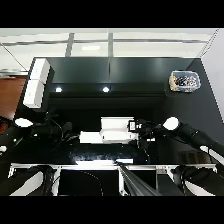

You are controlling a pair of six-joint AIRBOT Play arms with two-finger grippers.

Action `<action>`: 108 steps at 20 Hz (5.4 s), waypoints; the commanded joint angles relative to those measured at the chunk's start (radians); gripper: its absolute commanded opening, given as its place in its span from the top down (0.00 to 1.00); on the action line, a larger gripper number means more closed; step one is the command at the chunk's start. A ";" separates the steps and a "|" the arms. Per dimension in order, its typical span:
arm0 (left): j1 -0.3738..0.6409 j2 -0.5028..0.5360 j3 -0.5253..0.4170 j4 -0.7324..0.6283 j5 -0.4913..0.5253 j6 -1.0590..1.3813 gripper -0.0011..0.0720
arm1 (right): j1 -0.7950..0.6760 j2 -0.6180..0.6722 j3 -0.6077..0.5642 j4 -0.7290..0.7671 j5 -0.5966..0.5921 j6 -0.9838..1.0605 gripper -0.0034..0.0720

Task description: Fold the box and place the chain.

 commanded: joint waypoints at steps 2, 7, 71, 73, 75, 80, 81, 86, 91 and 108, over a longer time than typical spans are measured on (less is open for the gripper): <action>-0.089 -0.049 -0.011 -0.058 0.029 0.042 0.95 | 0.000 -0.001 0.000 0.000 0.000 0.000 0.63; -0.205 -0.049 -0.010 -0.086 0.098 0.050 0.95 | 0.000 -0.001 0.000 0.000 0.000 0.000 0.63; -0.968 -0.171 0.584 0.851 -0.053 -1.038 0.43 | 0.000 -0.001 0.000 0.000 0.000 0.000 0.63; -0.984 -0.191 0.600 0.851 -0.053 -1.096 0.43 | 0.000 -0.001 0.000 0.000 0.000 0.000 0.63; -1.007 -0.220 0.611 0.851 -0.040 -1.145 0.43 | 0.000 -0.001 0.000 0.000 0.000 0.000 0.63; -1.026 -0.276 0.615 0.839 0.035 -1.218 0.43 | 0.000 -0.001 0.000 0.000 0.000 0.000 0.63; -1.026 -0.283 0.615 0.839 0.035 -1.219 0.43 | 0.000 -0.001 0.000 0.000 0.000 0.000 0.63; -1.026 -0.299 0.615 0.841 0.036 -1.226 0.44 | 0.000 -0.001 0.000 0.000 0.000 0.000 0.63; -1.026 -0.299 0.620 0.843 0.035 -1.225 0.51 | 0.000 -0.001 0.000 0.000 0.000 0.000 0.63; -1.028 -0.310 0.652 0.847 0.008 -1.247 0.95 | 0.000 -0.001 0.000 0.000 0.000 0.000 0.63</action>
